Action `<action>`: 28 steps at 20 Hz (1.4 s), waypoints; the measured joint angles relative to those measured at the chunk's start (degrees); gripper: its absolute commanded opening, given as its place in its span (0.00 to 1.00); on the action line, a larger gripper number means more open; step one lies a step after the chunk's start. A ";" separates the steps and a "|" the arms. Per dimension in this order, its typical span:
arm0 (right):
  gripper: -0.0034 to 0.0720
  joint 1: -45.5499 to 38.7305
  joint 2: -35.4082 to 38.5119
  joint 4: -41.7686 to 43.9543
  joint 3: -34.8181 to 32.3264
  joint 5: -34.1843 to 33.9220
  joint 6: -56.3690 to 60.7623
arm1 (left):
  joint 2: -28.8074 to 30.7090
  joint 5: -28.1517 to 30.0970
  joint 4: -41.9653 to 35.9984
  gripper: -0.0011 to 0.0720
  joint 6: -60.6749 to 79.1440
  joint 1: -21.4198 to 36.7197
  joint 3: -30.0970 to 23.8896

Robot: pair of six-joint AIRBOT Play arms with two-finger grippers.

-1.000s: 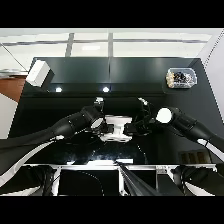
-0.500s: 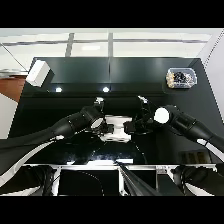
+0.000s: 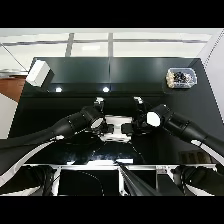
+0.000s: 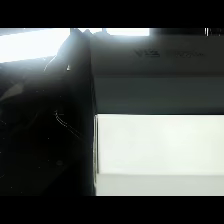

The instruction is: Fold the box and place the chain.

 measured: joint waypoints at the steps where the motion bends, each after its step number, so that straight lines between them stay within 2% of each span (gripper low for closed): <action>1: 0.48 0.26 -0.22 -0.70 0.22 0.61 0.90 | 0.00 0.00 0.00 0.06 0.00 0.00 0.00; 5: 0.48 1.11 -1.14 -2.51 0.92 1.92 3.52 | 0.00 0.00 0.00 0.06 -0.02 0.00 0.00; 7: 0.43 1.73 -1.86 -3.23 1.62 2.36 4.44 | 0.00 0.00 0.00 0.06 0.00 0.00 0.00; 13: 0.43 4.00 -4.90 -5.46 4.39 4.72 8.63 | 0.00 0.02 0.00 0.06 0.24 0.00 0.00; 14: 0.37 4.37 -5.44 -6.21 4.72 5.27 9.68 | 0.00 0.02 0.00 0.06 0.26 0.00 0.00; 23: 0.36 5.33 -7.63 -9.01 5.81 6.60 17.44 | 0.00 0.09 -0.46 0.06 0.37 0.00 0.00; 28: 0.36 5.09 -10.34 -9.90 8.66 6.64 18.71 | 0.00 0.15 -0.59 0.06 0.39 0.00 0.00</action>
